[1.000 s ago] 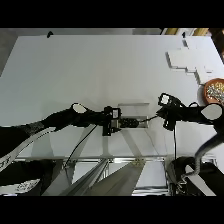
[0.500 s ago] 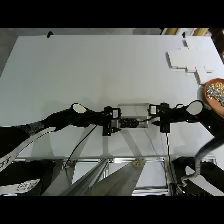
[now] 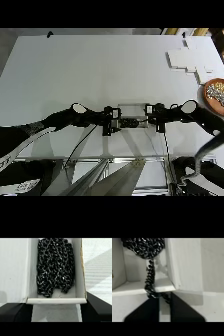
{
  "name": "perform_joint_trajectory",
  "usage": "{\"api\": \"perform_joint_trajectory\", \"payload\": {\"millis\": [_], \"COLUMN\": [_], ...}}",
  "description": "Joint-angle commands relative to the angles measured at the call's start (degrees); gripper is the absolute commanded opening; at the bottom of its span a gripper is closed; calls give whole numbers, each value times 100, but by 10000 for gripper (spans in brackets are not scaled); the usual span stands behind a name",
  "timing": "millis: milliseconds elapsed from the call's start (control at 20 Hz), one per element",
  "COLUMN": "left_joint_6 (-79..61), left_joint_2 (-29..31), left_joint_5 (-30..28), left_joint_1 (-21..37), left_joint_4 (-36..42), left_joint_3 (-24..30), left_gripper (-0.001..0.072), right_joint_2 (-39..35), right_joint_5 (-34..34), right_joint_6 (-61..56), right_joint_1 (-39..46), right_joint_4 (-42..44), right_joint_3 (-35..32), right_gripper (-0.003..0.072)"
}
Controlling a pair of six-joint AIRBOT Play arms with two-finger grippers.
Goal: Fold the box and place the chain.
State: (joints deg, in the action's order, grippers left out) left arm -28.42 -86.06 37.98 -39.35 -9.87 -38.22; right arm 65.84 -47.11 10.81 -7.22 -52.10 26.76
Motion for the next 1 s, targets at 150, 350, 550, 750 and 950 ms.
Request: {"api": "perform_joint_trajectory", "payload": {"millis": [150, 350, 550, 750, 950], "left_joint_6": [0, 0, -2, 0, -2], "left_joint_2": [4, 7, 4, 7, 7], "left_joint_5": [0, 0, 0, 0, 0], "left_joint_1": [4, 4, 4, 4, 4], "left_joint_4": [-2, -2, -2, -2, -4], "left_joint_3": [-2, -2, -2, -2, -2], "left_gripper": [13, 13, 13, 13, 13], "right_joint_2": [-164, -1047, -2197, -2612, -2441], "right_joint_5": [-216, -459, -752, -940, -192], "right_joint_6": [-984, -1969, -2155, -2142, -2127], "right_joint_1": [-9, -9, -11, -131, -1117], "right_joint_4": [-721, -1082, -358, 1222, 1659], "right_joint_3": [-4, -4, -4, -4, -4], "right_gripper": [18, 18, 18, 18, 18]}}
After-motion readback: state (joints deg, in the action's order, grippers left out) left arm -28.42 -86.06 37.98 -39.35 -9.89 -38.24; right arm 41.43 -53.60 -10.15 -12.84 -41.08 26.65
